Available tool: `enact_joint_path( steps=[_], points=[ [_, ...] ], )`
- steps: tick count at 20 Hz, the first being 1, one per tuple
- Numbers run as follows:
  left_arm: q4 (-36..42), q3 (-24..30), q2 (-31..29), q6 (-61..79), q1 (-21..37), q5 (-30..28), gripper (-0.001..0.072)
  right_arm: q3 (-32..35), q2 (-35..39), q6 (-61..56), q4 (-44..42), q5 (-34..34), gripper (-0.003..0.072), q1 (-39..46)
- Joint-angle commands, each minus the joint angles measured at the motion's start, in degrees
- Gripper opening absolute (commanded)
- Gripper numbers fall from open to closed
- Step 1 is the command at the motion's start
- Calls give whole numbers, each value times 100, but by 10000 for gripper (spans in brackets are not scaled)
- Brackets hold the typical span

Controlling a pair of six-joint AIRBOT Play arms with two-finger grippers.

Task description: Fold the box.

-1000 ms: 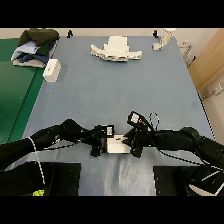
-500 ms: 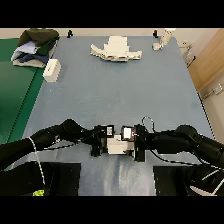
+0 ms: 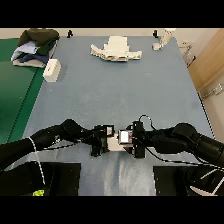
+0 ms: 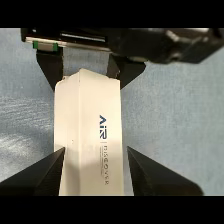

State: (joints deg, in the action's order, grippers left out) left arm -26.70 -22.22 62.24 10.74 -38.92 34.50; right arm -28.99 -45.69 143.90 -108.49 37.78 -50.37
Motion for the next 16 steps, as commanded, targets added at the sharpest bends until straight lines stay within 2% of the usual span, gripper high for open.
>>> enact_joint_path(
  steps=[1,13,16],
  points=[
    [-9,-2,-7,15,-2,0,524,-35,7,2,70,-24,597,-7],
    [-9,-2,-7,15,-2,0,524,-205,4,-140,94,76,586,2],
    [-9,-2,-7,17,-2,0,524,-205,2,-426,525,42,586,9]
  ],
)
